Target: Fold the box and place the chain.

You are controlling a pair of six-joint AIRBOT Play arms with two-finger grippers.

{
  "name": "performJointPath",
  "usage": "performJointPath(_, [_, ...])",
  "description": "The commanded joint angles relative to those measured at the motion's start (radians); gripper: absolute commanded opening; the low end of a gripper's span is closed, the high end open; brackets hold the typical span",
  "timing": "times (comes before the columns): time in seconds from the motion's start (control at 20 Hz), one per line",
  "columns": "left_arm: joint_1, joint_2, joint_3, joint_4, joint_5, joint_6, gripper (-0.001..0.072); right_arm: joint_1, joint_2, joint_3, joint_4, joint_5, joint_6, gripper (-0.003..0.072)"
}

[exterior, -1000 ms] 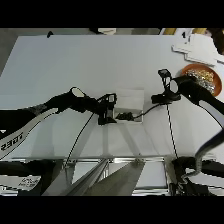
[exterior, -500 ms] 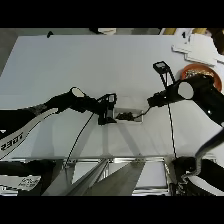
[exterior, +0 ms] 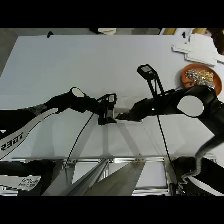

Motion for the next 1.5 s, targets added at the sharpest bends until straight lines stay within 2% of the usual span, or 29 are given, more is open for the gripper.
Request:
performJointPath(0.0, [0.001,0.001,0.001,0.000,0.000,0.000,0.0209,0.059,0.006,0.001,0.097,-0.087,0.000,0.0014])
performJointPath(0.2, [0.001,0.001,0.001,0.000,0.000,0.000,0.0209,0.091,0.005,0.001,0.101,-0.128,0.002,0.0015])
performJointPath(0.35, [0.001,0.001,0.001,0.000,0.000,0.000,0.0209,0.091,-0.016,0.001,0.043,-0.125,0.013,0.0015])
performJointPath(0.65, [0.001,0.001,0.001,0.000,0.000,0.000,0.0209,0.090,-0.166,0.001,-0.060,-0.143,0.016,0.0019])
performJointPath(0.8, [0.001,0.001,0.001,0.000,0.000,0.000,0.0209,0.089,-0.196,0.002,-0.132,-0.177,0.064,0.0195])
performJointPath(0.85, [0.001,0.001,0.001,0.000,0.000,0.000,0.0209,0.080,-0.196,0.004,-0.136,-0.172,0.060,0.0199])
performJointPath(1.05, [0.001,0.001,0.001,0.000,0.000,0.000,0.0209,0.000,-0.196,0.097,-0.137,-0.039,0.013,0.0199])
performJointPath(1.2, [0.001,0.001,0.001,0.000,0.000,0.000,0.0209,-0.100,-0.196,0.169,-0.157,0.010,-0.002,0.0198])
performJointPath(1.45, [0.001,0.001,0.001,0.000,0.000,0.000,0.0209,-0.267,-0.231,0.174,-0.319,0.053,0.066,0.0197])
